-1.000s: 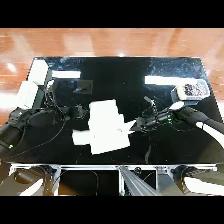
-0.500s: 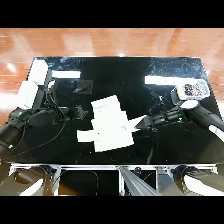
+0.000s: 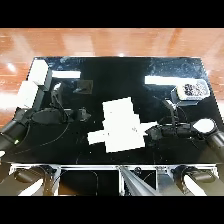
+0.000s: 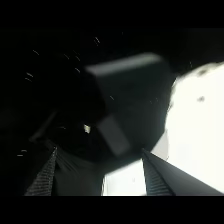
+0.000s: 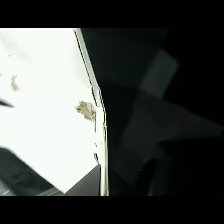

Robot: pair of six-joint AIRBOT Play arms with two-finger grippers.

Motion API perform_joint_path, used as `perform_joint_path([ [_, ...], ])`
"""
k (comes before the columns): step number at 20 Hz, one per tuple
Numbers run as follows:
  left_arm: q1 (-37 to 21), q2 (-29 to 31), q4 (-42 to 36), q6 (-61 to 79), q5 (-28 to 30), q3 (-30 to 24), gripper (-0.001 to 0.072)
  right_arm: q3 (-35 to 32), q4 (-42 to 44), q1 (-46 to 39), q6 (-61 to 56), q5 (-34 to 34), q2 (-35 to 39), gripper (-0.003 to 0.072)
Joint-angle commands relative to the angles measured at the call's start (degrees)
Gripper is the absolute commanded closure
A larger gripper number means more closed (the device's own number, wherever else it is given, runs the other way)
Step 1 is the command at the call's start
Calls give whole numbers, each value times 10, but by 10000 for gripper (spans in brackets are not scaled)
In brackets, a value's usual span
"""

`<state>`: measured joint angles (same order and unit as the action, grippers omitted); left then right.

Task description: Fold the box and place the chain.

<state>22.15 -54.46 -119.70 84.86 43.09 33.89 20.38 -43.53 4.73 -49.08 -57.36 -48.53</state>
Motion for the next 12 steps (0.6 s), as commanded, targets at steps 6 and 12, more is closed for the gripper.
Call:
perform_joint_path([
  [6, -13, -144, -224, 424, 90, 89, 101, -19, -11, 0, -2, 22, 28, 649],
  [12, -2, -289, -233, 539, 212, 188, 102, -19, -12, 0, -4, 21, 28, 649],
])
